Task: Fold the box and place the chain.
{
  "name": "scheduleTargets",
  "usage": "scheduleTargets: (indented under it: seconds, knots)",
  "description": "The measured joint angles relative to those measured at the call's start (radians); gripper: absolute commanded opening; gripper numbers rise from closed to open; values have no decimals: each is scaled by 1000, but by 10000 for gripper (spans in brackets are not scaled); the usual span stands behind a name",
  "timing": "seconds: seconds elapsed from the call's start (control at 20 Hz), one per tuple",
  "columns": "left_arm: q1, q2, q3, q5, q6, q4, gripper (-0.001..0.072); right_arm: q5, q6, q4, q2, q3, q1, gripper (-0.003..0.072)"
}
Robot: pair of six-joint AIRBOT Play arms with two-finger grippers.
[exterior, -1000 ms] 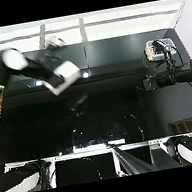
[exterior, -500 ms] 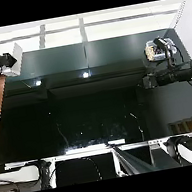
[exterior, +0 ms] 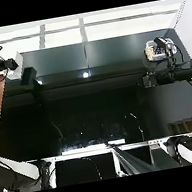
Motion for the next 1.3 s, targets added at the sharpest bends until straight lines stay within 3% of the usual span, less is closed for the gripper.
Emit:
scheduleTargets:
  seconds: [0.05, 0.25, 0.3, 0.35, 0.4, 0.45, 0.55, 0.7, 0.85, 1.1, 1.2, 1.3]
  knots:
    - [4, -12, 10, 0, -11, 4, 714, -8, 0, 1, 0, 0, 0, 16]
    - [8, -37, 146, -71, -63, 21, 714, -31, 0, 7, 0, 0, 0, 16]
    - [8, -36, 207, -105, -81, 21, 658, -33, 0, 11, 0, 0, 0, 16]
    - [6, -28, 264, -140, -100, 16, 395, -35, 0, 17, 0, 0, 0, 16]
    - [6, -6, 304, -171, -116, -2, 72, -38, 0, 24, 0, 0, 0, 16]
    - [5, 27, 322, -182, -126, -28, 29, -39, 0, 30, 0, 0, 0, 16]
    - [1, 124, 291, -201, -141, -110, 28, -39, 0, 38, 0, 0, 0, 16]
    - [-12, 320, 114, -209, -149, -264, 27, -40, 0, 43, 0, 0, 0, 15]
    - [-74, 541, -154, -196, -105, -373, 26, -78, 8, 2, 0, -12, 3, 14]
    - [-267, 887, -753, -46, -87, -191, 28, -361, 40, -108, -2, -107, 54, 15]
    - [-300, 978, -941, 27, -124, -131, 29, -472, 47, -137, -6, -143, 64, 16]
    - [-312, 1033, -1070, 77, -149, -89, 29, -532, 50, -167, -10, -163, 70, 16]
